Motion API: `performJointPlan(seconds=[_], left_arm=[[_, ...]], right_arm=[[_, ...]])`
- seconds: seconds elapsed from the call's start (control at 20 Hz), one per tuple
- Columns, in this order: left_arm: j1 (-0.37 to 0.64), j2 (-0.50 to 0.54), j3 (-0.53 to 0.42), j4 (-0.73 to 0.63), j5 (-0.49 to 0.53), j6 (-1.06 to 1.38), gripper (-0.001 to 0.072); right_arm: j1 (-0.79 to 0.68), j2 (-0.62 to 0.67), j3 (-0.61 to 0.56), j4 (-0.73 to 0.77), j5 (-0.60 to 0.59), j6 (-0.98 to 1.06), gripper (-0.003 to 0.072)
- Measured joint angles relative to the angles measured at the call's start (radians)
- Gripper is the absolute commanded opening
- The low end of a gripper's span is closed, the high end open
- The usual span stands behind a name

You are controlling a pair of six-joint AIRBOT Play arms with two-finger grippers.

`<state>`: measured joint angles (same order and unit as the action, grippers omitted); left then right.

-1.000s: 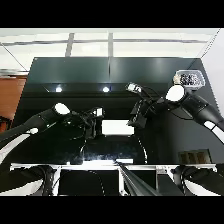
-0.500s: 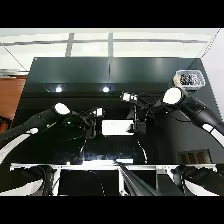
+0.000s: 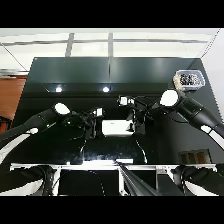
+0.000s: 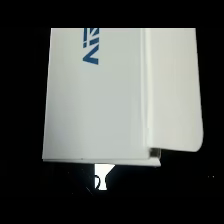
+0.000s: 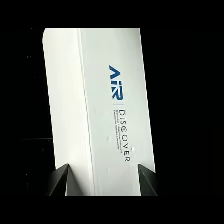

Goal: Fold the box and place the chain.

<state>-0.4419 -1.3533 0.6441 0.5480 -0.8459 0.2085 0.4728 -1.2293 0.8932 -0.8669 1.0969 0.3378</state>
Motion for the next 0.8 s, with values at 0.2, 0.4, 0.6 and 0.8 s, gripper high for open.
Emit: performJointPlan(seconds=[0.2,0.4,0.6,0.8], left_arm=[[0.000,0.000,0.000,0.000,-0.002,0.000,0.0493],[0.000,0.000,0.000,0.000,-0.003,0.001,0.0493],[0.000,0.000,0.000,0.000,-0.004,0.001,0.0493],[0.000,0.000,0.000,0.001,-0.003,0.001,0.0493]], right_arm=[[0.001,0.000,0.000,-0.001,-0.004,0.007,0.0478],[0.004,0.000,0.000,0.001,-0.007,0.018,0.0476],[0.017,0.000,0.000,0.002,-0.008,0.022,0.0270],[0.021,0.000,0.000,0.002,-0.012,0.021,0.0242]])
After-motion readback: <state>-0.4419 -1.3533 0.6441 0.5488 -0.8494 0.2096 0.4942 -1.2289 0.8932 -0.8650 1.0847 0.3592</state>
